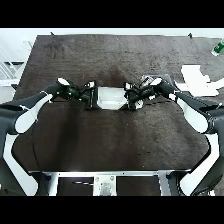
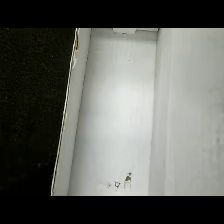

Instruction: Fold the box and place the chain.

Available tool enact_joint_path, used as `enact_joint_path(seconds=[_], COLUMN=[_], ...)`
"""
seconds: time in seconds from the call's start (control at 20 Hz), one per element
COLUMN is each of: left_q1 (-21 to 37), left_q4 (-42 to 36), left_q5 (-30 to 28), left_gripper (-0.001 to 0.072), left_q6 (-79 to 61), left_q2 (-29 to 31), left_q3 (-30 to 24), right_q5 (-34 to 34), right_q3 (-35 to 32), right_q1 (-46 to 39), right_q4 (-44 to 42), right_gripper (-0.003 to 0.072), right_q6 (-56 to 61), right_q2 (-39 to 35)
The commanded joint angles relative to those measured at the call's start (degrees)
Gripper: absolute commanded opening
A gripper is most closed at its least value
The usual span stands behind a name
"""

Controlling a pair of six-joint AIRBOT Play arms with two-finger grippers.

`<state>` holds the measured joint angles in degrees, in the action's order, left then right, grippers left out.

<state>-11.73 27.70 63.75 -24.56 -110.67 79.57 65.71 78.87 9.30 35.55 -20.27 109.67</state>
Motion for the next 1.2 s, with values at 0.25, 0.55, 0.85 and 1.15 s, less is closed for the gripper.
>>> enact_joint_path(seconds=[0.25, 0.55, 0.85, 1.15], left_q1=[-1.3, -2.0, -2.4, -2.4], left_q4=[2.2, 4.3, 4.4, 4.9], left_q5=[0.9, -1.3, -1.2, -0.4], left_gripper=[0.0712, 0.0713, 0.0713, 0.0563], left_q6=[0.1, 5.6, 5.7, 5.7], left_q2=[0.0, -0.1, -0.1, -0.1], left_q3=[0.5, 1.1, 1.1, 1.1], right_q5=[-0.1, -0.1, -0.1, -0.1], right_q3=[0.0, 0.0, 0.0, 0.0], right_q1=[0.0, 0.0, 0.0, 0.0], right_q4=[0.0, 0.0, 0.0, 0.0], right_gripper=[0.0573, 0.0573, 0.0574, 0.0573], right_q6=[0.1, 0.1, 0.1, 0.1], right_q2=[0.0, 0.0, 0.0, 0.0])
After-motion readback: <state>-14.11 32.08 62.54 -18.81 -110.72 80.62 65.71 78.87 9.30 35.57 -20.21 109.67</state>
